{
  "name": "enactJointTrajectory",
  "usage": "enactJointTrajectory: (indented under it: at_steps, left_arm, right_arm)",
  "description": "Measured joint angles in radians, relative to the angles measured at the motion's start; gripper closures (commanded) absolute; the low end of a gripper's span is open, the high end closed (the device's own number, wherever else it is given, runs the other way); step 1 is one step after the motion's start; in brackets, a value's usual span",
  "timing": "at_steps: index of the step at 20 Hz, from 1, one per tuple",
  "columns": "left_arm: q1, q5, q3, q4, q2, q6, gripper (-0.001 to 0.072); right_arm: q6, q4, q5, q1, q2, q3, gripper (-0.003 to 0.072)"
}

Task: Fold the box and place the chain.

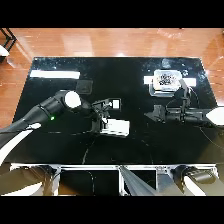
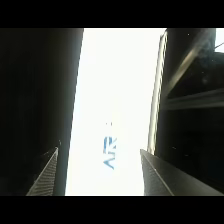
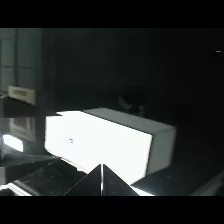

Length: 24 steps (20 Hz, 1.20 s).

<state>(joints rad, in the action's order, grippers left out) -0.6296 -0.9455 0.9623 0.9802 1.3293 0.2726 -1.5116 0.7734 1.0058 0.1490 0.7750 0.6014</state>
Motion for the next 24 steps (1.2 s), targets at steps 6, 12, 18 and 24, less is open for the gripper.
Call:
enactJointTrajectory:
  at_steps: [6, 12, 18, 24]
  left_arm:
    - [-0.025, 0.000, 0.008, -0.033, 0.029, -0.141, 0.0090]
    - [-0.028, 0.001, 0.009, -0.058, 0.048, -0.166, 0.0090]
    - [-0.028, 0.011, 0.010, -0.070, 0.067, -0.155, 0.0090]
    - [-0.029, 0.008, 0.010, -0.069, 0.067, -0.132, 0.0090]
  right_arm:
    - [-0.005, 0.047, 0.004, -0.003, -0.001, 0.000, 0.0666]
    - [-0.007, 0.062, 0.002, -0.003, 0.000, 0.000, 0.0666]
    - [-0.007, 0.070, 0.001, -0.003, 0.000, 0.000, 0.0666]
    - [-0.007, 0.076, -0.006, -0.003, 0.000, 0.000, 0.0666]
